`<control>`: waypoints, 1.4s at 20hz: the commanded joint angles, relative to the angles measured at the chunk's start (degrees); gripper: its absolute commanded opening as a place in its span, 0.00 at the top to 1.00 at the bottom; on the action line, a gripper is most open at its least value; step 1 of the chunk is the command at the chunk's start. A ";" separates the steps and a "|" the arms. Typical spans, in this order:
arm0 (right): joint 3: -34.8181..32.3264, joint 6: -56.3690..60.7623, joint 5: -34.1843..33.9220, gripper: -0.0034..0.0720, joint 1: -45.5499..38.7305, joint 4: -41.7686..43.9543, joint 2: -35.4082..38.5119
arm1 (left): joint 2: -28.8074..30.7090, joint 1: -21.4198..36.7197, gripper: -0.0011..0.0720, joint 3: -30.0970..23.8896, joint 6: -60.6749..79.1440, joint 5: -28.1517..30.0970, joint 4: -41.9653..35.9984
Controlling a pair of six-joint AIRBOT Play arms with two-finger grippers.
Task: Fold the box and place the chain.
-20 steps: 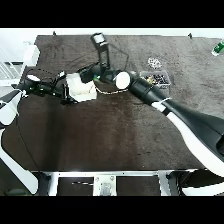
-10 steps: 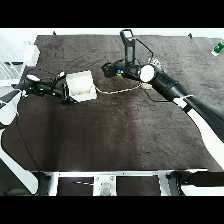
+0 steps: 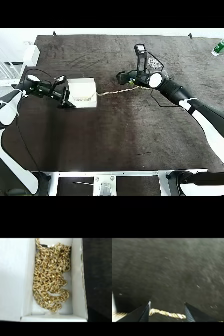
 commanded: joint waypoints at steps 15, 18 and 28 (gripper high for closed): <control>-7.82 4.48 -3.61 0.30 -5.66 0.22 0.02 | -0.20 0.07 0.26 0.02 1.05 6.62 -0.61; -8.02 4.50 -3.58 0.30 -5.66 0.61 -0.02 | -0.22 0.07 0.26 0.02 0.98 7.15 -0.81; -10.12 7.15 -3.80 0.30 -6.23 0.61 -2.14 | -0.15 0.07 0.26 0.02 1.01 7.72 -1.36</control>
